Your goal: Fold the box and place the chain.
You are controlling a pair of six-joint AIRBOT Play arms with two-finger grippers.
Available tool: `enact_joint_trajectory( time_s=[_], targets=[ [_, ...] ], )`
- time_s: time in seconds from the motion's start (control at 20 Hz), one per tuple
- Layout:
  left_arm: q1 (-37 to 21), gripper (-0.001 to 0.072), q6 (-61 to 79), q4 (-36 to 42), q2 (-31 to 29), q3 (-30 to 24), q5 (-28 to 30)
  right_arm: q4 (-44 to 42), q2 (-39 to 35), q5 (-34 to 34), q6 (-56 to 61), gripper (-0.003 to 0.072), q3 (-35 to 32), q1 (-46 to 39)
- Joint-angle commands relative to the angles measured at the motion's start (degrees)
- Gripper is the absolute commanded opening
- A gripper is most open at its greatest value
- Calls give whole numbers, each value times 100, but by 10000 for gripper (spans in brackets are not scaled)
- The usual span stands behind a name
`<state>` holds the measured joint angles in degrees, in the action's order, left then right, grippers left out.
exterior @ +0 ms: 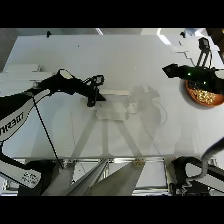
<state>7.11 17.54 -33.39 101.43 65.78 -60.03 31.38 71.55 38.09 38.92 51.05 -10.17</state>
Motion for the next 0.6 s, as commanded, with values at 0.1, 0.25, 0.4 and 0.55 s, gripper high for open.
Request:
enact_joint_trajectory(
  time_s=[0.1,0.25,0.4,0.55],
  targets=[
    [0,4,48,273,28,4,20,0,-4,0,2,532,4,-2],
    [0,5,72,614,28,4,33,0,-4,0,2,532,4,-2],
    [0,5,70,505,35,4,31,0,-4,0,2,532,4,-2],
    [11,5,68,503,118,4,33,0,-4,0,2,532,4,-2]
  ],
)
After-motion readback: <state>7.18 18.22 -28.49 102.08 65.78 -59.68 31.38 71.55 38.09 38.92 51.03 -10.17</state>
